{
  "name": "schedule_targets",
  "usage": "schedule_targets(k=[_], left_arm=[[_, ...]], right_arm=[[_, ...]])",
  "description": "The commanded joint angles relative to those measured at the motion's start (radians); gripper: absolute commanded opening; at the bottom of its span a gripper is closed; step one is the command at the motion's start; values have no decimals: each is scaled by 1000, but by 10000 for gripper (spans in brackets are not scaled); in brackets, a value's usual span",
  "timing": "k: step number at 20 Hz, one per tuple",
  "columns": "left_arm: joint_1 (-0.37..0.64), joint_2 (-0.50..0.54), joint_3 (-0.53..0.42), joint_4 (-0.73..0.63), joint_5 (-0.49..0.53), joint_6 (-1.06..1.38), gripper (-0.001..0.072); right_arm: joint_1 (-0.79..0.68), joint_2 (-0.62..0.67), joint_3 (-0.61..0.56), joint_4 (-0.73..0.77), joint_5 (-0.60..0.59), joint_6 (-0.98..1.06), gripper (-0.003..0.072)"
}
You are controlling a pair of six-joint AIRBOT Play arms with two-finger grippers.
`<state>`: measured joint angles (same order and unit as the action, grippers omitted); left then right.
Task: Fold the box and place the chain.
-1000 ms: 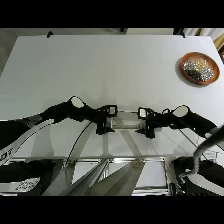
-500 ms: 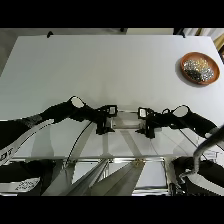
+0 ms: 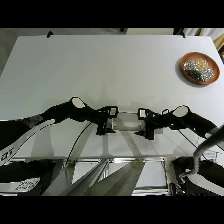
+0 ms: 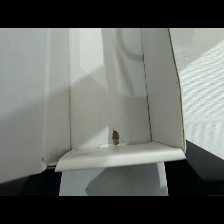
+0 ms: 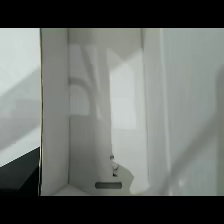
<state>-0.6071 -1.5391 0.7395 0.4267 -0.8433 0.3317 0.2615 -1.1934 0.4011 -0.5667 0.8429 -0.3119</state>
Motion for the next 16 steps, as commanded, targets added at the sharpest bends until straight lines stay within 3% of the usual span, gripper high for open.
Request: schedule_targets(k=[1, 16], left_arm=[[1, 1, 0, 0, 2, -2, 253], [1, 1, 0, 0, 2, -2, 253]], right_arm=[[0, 8, 0, -3, 7, 31, 622], [0, 95, 5, -253, 11, 314, 618]])
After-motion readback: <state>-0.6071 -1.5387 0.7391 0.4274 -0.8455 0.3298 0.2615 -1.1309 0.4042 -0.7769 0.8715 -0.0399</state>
